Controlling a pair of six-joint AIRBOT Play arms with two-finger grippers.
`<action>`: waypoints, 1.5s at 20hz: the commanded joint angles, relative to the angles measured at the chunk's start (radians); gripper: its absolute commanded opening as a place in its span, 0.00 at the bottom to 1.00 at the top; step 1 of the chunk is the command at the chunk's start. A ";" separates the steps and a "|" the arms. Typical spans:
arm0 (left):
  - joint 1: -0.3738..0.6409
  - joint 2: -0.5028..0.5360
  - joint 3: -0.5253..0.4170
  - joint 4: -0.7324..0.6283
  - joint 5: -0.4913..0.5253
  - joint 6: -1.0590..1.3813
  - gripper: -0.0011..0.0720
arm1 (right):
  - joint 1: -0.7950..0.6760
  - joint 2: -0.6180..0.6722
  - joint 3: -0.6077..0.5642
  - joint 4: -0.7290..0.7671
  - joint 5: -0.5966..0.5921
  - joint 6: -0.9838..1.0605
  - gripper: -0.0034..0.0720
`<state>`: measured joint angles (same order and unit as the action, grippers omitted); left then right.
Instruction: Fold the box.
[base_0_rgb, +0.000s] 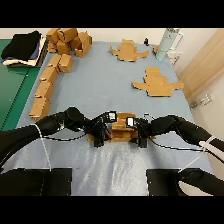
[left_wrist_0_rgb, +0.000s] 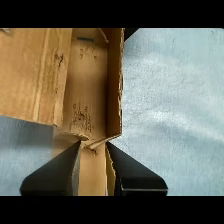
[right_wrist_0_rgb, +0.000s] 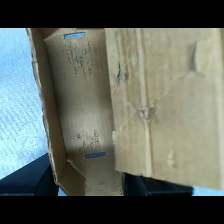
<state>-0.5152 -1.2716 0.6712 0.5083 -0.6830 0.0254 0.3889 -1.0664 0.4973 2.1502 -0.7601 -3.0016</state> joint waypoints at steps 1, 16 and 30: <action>-0.003 -0.002 0.001 -0.024 0.014 0.013 0.32 | 0.000 0.000 0.000 0.000 0.000 0.000 0.69; -0.034 -0.029 0.001 -0.116 0.047 0.100 0.37 | 0.000 0.000 0.000 0.000 0.000 0.000 0.69; -0.032 -0.029 0.001 -0.144 0.048 0.101 0.91 | 0.000 0.000 0.000 0.000 0.000 0.000 0.69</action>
<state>-0.5480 -1.3003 0.6712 0.3637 -0.6327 0.1280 0.3885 -1.0664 0.4976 2.1494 -0.7605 -3.0024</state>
